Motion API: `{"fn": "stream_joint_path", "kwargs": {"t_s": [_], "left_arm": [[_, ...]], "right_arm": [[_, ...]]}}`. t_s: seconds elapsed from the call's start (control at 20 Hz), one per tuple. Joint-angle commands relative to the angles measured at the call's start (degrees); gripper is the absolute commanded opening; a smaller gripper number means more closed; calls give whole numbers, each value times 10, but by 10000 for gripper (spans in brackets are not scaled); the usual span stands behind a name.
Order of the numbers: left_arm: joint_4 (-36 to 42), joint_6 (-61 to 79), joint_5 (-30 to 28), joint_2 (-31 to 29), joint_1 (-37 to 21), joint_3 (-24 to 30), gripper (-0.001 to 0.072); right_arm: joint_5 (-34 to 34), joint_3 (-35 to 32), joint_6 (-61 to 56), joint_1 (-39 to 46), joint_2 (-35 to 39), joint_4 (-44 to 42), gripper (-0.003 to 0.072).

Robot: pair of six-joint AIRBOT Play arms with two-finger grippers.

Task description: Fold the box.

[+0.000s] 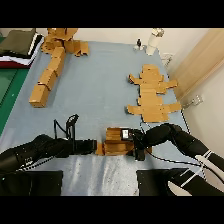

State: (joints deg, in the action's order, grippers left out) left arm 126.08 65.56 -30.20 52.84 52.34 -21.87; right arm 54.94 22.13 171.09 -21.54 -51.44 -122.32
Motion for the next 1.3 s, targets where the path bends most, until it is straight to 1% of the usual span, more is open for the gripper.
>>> {"fn": "stream_joint_path", "kwargs": {"t_s": [0.0, 0.1, 0.2, 0.5, 0.55, 0.6, 0.7, 0.85, 0.9, 0.95, 1.1, 1.25], "left_arm": [[2, 5, -2, 5, 9, -25, 12], [1, 5, -20, 5, 9, -42, 12], [1, 5, -24, 5, 9, -54, 13], [-4, 7, -28, 12, 9, -57, 16], [-5, 12, -28, 12, 9, -57, 84], [-6, 11, -28, 12, 9, -57, 300], [-7, 11, -28, 13, 9, -57, 287], [-7, 11, -28, 14, 9, -57, 289], [-7, 11, -29, 14, 9, -57, 291], [-7, 11, -30, 14, 9, -57, 316], [-4, 11, -52, 13, 9, -64, 317], [0, 25, -57, 12, 9, -77, 318]], "right_arm": [[0, 0, 0, 0, 0, 0, 500], [0, 0, 0, 0, 0, 0, 500], [0, 0, 0, 0, 0, 0, 501], [0, 0, 0, 0, 0, 0, 500], [0, 0, 0, 0, 0, 0, 500], [0, 0, 0, 0, 0, 0, 501], [0, 0, 0, 0, 0, 0, 501], [0, 0, 0, 0, 0, 0, 500], [0, 0, 0, 0, 0, 0, 501], [0, 0, 0, 0, 0, 0, 500], [0, 0, 0, 0, 0, 0, 501], [0, 0, 0, 0, 0, 0, 500]]}}
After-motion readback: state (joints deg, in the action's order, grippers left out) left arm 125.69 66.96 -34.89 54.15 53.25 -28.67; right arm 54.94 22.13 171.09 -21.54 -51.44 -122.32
